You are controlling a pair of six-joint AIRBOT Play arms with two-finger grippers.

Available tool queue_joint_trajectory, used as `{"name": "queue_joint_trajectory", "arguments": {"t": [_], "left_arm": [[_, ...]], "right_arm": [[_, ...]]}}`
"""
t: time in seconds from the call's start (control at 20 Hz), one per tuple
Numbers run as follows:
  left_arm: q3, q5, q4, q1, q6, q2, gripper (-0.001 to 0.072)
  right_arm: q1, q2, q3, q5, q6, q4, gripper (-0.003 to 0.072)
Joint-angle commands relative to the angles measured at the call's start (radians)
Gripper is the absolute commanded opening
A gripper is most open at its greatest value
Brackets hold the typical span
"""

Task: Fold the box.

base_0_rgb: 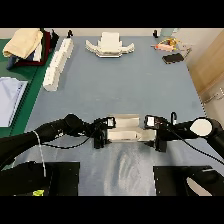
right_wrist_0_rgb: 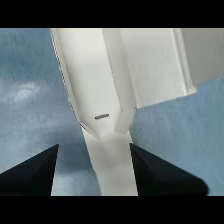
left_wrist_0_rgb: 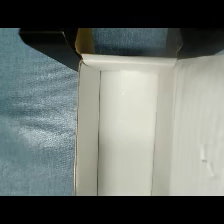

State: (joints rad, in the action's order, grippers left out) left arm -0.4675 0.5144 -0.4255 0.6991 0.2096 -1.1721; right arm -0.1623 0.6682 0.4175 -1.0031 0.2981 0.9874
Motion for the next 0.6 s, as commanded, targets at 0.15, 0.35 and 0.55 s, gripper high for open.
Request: {"name": "queue_joint_trajectory", "arguments": {"t": [0.15, 0.35, 0.55], "left_arm": [[-0.001, 0.001, -0.001, -0.001, 0.002, 0.0, 0.0522], [-0.001, 0.001, -0.001, -0.001, 0.002, 0.0, 0.0522], [-0.001, 0.001, -0.001, -0.001, 0.002, 0.0, 0.0522]], "right_arm": [[-0.003, -0.073, 0.0, -0.169, 0.39, -0.556, 0.071], [-0.048, -0.056, -0.005, -0.176, 0.533, -0.622, 0.0705], [-0.109, 0.02, -0.024, -0.042, 0.607, -0.633, 0.0268]]}}
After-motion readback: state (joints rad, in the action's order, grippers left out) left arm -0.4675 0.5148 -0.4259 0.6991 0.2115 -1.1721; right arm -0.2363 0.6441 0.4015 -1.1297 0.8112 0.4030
